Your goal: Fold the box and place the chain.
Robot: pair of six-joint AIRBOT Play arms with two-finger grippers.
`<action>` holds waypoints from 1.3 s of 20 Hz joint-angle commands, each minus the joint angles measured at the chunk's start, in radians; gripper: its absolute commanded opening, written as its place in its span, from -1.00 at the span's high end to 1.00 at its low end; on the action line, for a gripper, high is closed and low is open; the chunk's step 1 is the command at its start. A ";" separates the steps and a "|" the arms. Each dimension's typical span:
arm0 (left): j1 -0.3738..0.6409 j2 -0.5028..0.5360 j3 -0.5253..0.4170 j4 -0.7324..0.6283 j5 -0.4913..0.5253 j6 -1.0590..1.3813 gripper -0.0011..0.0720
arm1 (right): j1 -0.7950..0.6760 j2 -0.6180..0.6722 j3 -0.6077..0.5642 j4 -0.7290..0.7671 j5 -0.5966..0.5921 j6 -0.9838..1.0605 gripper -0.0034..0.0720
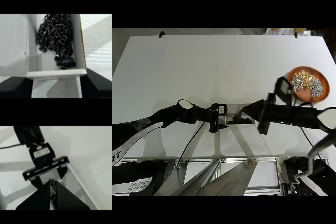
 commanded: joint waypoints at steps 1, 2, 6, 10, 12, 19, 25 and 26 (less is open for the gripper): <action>-0.001 0.001 0.000 0.000 0.000 0.000 -0.11 | 0.064 -0.154 0.001 -0.011 -0.025 -0.001 0.87; -0.001 0.001 0.000 0.000 0.000 0.000 -0.11 | 0.074 -0.184 0.001 -0.010 -0.049 -0.001 0.81; -0.001 0.001 0.000 0.000 0.000 0.000 -0.11 | 0.079 -0.201 0.040 -0.010 -0.108 0.000 0.39; 0.000 0.001 0.000 0.000 0.000 0.000 -0.11 | 0.072 -0.241 0.238 -0.177 -0.079 0.003 0.87; 0.000 0.001 0.000 0.000 0.000 0.000 -0.11 | 0.047 -0.337 0.344 -0.251 -0.057 0.063 0.88; -0.001 0.001 0.000 0.000 0.000 0.000 -0.11 | 0.069 -0.483 0.391 -0.457 0.147 0.107 0.88; -0.001 0.001 0.000 0.000 0.000 0.000 -0.11 | 0.140 -0.476 0.365 -0.547 0.185 0.100 0.88; -0.001 0.001 0.000 0.000 0.000 0.000 -0.11 | 0.152 -0.469 0.364 -0.557 0.187 0.092 0.83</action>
